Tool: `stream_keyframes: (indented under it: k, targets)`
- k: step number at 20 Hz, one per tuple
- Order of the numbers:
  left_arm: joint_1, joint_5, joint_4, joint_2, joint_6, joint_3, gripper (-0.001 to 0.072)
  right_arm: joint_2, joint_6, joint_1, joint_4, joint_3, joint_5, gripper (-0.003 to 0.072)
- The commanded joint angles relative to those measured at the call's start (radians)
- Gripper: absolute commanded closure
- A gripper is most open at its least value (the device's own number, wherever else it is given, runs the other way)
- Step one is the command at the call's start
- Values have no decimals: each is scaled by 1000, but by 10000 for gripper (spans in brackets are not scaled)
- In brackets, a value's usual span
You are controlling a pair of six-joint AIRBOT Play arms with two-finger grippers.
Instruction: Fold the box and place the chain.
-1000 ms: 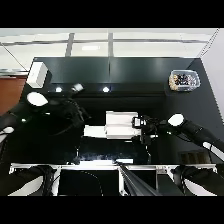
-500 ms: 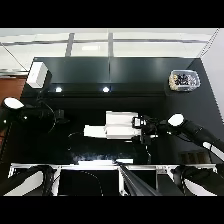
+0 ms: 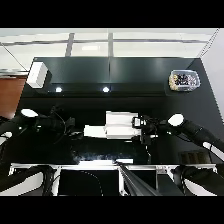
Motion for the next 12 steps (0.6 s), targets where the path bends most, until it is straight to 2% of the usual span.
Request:
stream_keyframes:
  k: [1, 7, 12]
  targets:
    - [-74, 56, -125, -62, 68, -5, 687, -1, 0, 1, 0, 0, 0, 255]
    - [-159, 86, -130, -63, 95, 4, 687, -1, 0, 1, 0, 0, 0, 255]
    - [-196, 109, -128, -63, 95, 69, 687, -1, 0, 1, 0, 0, 0, 256]
